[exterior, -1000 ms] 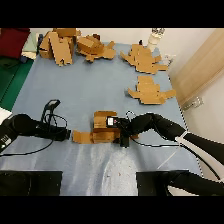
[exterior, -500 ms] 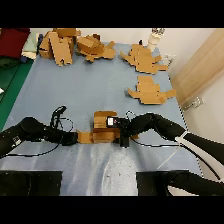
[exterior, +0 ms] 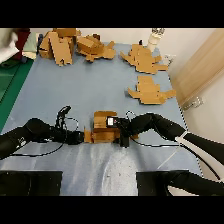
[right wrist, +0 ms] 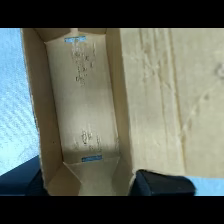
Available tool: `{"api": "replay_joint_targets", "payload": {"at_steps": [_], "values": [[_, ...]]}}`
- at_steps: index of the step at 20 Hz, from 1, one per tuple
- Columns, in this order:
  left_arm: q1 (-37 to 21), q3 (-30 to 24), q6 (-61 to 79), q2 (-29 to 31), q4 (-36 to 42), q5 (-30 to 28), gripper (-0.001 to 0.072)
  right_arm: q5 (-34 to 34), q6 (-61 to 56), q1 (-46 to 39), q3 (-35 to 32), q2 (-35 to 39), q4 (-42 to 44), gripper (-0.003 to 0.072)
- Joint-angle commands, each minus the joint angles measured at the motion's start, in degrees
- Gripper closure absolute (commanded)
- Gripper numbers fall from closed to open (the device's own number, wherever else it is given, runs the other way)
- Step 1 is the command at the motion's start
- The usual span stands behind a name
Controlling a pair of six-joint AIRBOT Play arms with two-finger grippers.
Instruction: Fold the box.
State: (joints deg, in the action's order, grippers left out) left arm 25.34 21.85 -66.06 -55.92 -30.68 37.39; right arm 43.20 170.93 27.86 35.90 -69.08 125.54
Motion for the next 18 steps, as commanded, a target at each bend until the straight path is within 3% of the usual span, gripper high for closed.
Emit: {"api": "replay_joint_targets", "payload": {"at_steps": [1, 7, 18], "values": [[0.3, 0.9, 1.0, 0.9, 2.6, -2.1, 0.0695, 0.0, 0.0, 0.0, 0.0, 0.0, 0.0, 0.0092], [0.4, 1.7, 9.0, 1.0, 11.1, -1.3, 0.0695, 0.0, 0.0, 0.0, 0.0, 0.0, 0.0, 0.0092], [0.3, 1.7, 6.0, 1.0, 11.4, -1.2, 0.0694, 0.0, 0.0, 0.0, 0.0, 0.0, 0.0, 0.0092]]}}
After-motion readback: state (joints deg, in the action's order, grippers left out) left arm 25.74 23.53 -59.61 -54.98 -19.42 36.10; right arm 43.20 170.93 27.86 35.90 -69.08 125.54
